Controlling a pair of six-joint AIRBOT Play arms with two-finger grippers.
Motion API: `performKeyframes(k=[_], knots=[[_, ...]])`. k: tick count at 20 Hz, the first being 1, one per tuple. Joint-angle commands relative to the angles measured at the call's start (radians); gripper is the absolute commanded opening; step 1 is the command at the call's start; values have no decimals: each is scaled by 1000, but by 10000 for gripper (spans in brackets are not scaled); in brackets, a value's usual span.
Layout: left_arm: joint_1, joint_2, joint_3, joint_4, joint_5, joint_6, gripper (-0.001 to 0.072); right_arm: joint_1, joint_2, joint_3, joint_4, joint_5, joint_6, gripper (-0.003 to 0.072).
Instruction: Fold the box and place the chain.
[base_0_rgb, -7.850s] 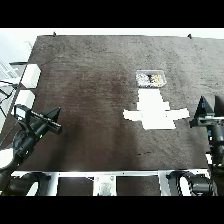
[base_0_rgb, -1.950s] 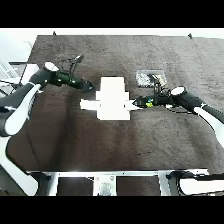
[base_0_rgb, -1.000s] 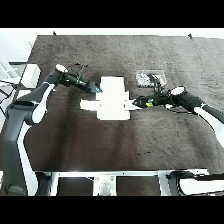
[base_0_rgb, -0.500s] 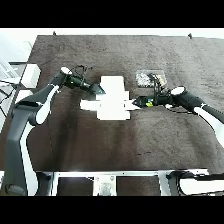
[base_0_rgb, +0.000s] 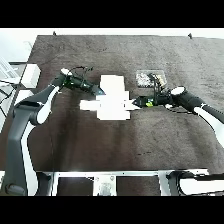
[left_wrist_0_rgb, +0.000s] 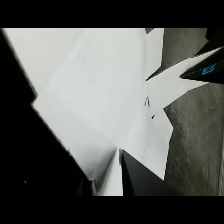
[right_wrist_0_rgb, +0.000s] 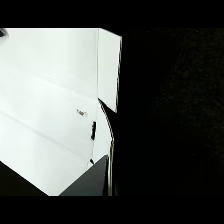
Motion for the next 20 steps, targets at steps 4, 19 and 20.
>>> performKeyframes(k=[4, 19, 20], knots=[[0, -7, 0, -31, -18, 61, 25, 1, 0, 0, 0, 1, 0, 15], [29, 100, -149, -122, -35, 819, 18, -261, 134, -2, 3, 77, -50, 215], [29, 128, -199, -122, 16, 879, 18, -261, 134, -2, 3, 71, -60, 215]])
